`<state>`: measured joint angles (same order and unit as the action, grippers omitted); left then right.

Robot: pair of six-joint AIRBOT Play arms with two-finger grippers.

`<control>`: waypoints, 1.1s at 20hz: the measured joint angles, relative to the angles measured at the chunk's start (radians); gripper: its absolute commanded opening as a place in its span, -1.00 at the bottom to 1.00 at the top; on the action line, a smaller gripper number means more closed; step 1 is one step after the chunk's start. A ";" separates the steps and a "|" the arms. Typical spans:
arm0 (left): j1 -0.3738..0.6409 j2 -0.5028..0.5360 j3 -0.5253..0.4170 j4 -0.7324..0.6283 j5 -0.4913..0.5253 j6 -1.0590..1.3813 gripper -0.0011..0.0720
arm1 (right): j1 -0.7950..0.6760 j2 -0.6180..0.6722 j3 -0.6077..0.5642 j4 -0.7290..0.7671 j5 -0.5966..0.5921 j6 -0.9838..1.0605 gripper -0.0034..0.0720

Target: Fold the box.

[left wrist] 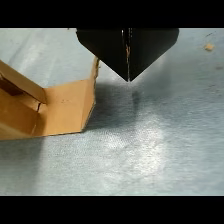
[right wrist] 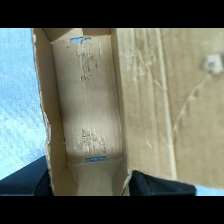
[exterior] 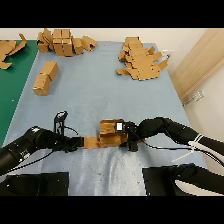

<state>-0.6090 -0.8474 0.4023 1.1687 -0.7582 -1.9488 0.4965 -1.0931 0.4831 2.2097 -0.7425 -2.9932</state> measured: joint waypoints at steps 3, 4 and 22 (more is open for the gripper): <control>-0.029 -0.027 -0.001 -0.045 0.058 0.001 -0.94 | 0.000 0.000 0.000 0.000 0.000 0.000 0.44; -0.036 -0.032 -0.001 -0.058 0.080 0.008 -0.94 | 0.000 0.000 0.000 0.000 0.000 0.000 0.44; -0.077 -0.043 0.003 -0.361 0.184 0.203 -0.95 | 0.000 0.000 0.000 -0.003 0.000 0.000 0.44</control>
<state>-0.6857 -0.8909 0.4049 0.8078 -0.5743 -1.7462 0.4965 -1.0931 0.4835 2.2063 -0.7425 -2.9932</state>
